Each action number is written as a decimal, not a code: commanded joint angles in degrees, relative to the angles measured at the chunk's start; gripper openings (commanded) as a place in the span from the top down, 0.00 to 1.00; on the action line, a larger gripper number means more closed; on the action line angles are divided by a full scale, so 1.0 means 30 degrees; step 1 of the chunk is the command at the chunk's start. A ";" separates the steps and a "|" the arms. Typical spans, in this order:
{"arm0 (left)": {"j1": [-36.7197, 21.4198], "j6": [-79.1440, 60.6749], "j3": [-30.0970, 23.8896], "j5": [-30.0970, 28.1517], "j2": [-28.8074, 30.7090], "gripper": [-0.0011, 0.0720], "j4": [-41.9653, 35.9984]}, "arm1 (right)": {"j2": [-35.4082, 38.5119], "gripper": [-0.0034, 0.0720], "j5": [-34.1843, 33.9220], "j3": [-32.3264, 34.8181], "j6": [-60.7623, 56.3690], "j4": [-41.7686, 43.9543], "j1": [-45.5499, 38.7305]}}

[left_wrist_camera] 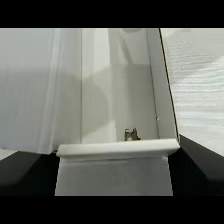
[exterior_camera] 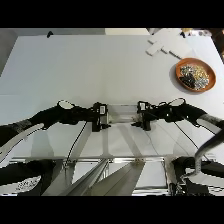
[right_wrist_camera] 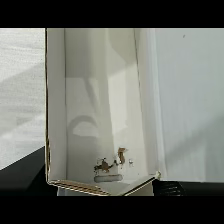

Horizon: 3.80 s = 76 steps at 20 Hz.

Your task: Fold the box and place the chain.

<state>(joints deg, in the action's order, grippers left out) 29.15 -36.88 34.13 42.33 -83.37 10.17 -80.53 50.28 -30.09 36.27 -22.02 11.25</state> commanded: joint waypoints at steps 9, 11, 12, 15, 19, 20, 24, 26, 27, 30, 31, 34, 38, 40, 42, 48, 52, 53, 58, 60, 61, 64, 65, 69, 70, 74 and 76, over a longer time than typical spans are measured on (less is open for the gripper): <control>0.0197 0.0000 0.0015 -0.0430 -0.0007 0.90 -0.0160 | 0.0015 0.41 0.0022 -0.0007 0.0022 -0.0007 0.0000; 0.0197 0.0000 0.0015 -0.0423 -0.0007 0.90 -0.0160 | 0.0015 0.41 0.0022 -0.0007 0.0022 -0.0007 0.0000; 0.0197 0.0000 0.0015 -0.0386 -0.0007 0.90 -0.0160 | 0.0015 0.41 0.0022 -0.0007 0.0022 -0.0007 0.0000; 0.0197 0.0000 0.0015 -0.0386 -0.0007 0.90 -0.0160 | 0.0015 0.41 0.0022 -0.0007 0.0022 -0.0007 0.0000; 0.0197 0.0000 0.0015 -0.0386 -0.0007 0.90 -0.0160 | 0.0015 0.41 0.0022 -0.0007 0.0015 0.0000 0.0000; 0.0197 0.0000 0.0015 -0.0386 -0.0007 0.90 -0.0160 | 0.0015 0.41 0.0029 -0.0007 0.0022 0.0036 0.0000; 0.0197 0.0007 0.0015 -0.0386 -0.0007 0.90 -0.0160 | 0.0015 0.42 0.0000 -0.0007 0.0029 -0.0015 0.0000; 0.0197 0.0000 0.0015 -0.0386 -0.0007 0.90 -0.0160 | 0.0015 0.40 0.0036 -0.0007 -0.0007 -0.0036 0.0000; 0.0197 0.0000 0.0015 -0.0386 -0.0007 0.90 -0.0160 | 0.0015 0.39 0.0036 -0.0007 -0.0102 -0.0211 0.0000; 0.0197 0.0000 0.0015 -0.0386 -0.0007 0.90 -0.0160 | 0.0073 0.00 0.0022 -0.0007 -0.1107 -0.0306 -0.0051; 0.0197 0.0000 0.0015 -0.0379 -0.0007 0.90 -0.0160 | 0.0248 0.00 0.0066 -0.0007 -0.1260 -0.0444 -0.0066; 0.0197 0.0000 0.0015 -0.0379 -0.0007 0.90 -0.0160 | 0.1843 0.00 -0.0036 -0.0007 -0.2805 -0.2492 -0.0066; 0.0197 0.0000 0.0015 -0.0386 -0.0007 0.90 -0.0160 | 0.4605 0.00 0.0095 -0.0007 -0.7599 -0.7424 -0.0066; 0.0197 0.0000 0.0015 -0.0386 -0.0007 0.90 -0.0160 | 0.5763 0.01 0.0219 -0.0007 -1.0921 -1.0251 -0.0066; 0.0197 0.0000 0.0015 -0.0379 -0.0007 0.90 -0.0160 | 0.7096 0.01 0.0466 -0.0007 -1.3202 -1.1730 -0.0058; 0.0197 0.0000 0.0015 -0.0379 -0.0007 0.90 -0.0160 | 1.0010 0.70 0.0685 -0.0007 -1.3406 -0.4539 -0.0036; 0.0197 0.0000 0.0015 -0.0321 -0.0007 0.90 -0.0160 | 0.9260 0.94 -0.1435 -0.0007 -1.2400 -0.0699 0.1763; 0.0197 0.0000 0.0015 -0.0321 -0.0007 0.90 -0.0160 | 0.8837 0.94 -0.2251 -0.0044 -1.1774 -0.0627 0.2412; 0.0197 0.0000 0.0015 -0.0321 -0.0007 0.90 -0.0160 | 0.4466 0.94 -0.3526 -0.2382 -1.2101 -0.0495 0.2987; 0.0197 0.0000 0.0015 -0.0321 -0.0007 0.90 -0.0160 | 0.2900 0.94 -0.3636 -0.3883 -1.2225 -0.0583 0.2994; 0.0197 0.0000 0.0015 -0.0321 -0.0007 0.90 -0.0160 | 0.2200 0.94 -0.3628 -0.4524 -1.2225 -0.0656 0.2994; 0.0197 0.0000 0.0015 -0.0321 -0.0007 0.90 -0.0160 | 0.0699 0.94 -0.3555 -0.5034 -1.2845 -0.2339 0.2994; 0.0197 0.0000 0.0015 -0.0321 -0.0007 0.90 -0.0160 | 0.0342 0.94 -0.3381 -0.5034 -1.3945 -0.3876 0.2994; 0.0197 0.0000 0.0015 -0.0321 -0.0007 0.90 -0.0160 | 0.0095 0.94 -0.3045 -0.5034 -1.6633 -0.8524 0.2994; 0.0197 0.0000 0.0015 -0.0321 -0.0007 0.90 -0.0160 | 0.0095 0.94 -0.3009 -0.5034 -1.6640 -0.8597 0.2994; 0.0197 0.0000 0.0015 -0.0321 -0.0007 0.90 -0.0160 | 0.1122 0.94 -0.3053 -0.5078 -1.6582 -0.8531 0.2922; 0.0197 0.0000 0.0015 -0.0321 -0.0007 0.90 -0.0160 | 0.2776 0.94 -0.2718 -0.5421 -1.6597 -0.8429 0.2353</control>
<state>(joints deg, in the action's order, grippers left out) 29.74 -36.95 34.13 41.54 -83.40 9.78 -76.42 41.63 -45.50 -12.67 -46.92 19.53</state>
